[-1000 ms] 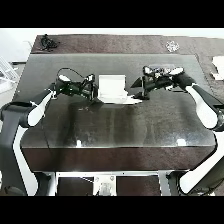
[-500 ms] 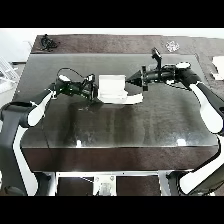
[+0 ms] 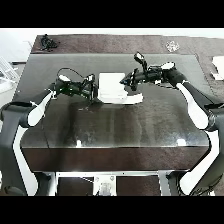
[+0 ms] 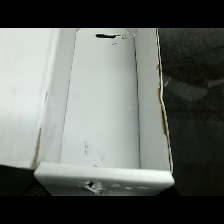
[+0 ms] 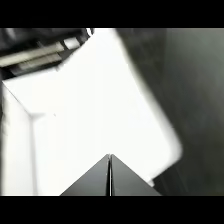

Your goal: Fold the box and place the chain.

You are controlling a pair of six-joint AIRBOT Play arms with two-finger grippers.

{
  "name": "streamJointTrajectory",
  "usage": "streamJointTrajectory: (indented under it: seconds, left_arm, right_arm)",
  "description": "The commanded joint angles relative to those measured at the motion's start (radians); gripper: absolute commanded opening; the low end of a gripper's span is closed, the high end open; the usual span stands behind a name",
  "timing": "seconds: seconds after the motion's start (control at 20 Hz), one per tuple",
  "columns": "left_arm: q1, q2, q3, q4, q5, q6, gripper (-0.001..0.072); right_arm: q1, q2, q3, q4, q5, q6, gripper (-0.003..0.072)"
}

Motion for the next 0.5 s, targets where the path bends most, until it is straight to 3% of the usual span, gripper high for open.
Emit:
streamJointTrajectory:
  seconds: [0.0,0.15,0.45]
  left_arm:
    - [0.000,0.000,0.000,0.000,0.000,0.000,0.0640]
    - [0.000,0.000,0.000,0.000,0.000,0.000,0.0640]
    - [0.000,0.000,0.000,0.000,0.000,0.000,0.0640]
  right_arm:
    - [0.009,-0.045,0.043,-0.122,-0.051,0.090,0.0005]
    - [0.014,-0.057,0.043,-0.184,-0.054,0.108,0.0005]
    - [0.016,0.007,0.080,-0.169,-0.009,0.054,0.0004]
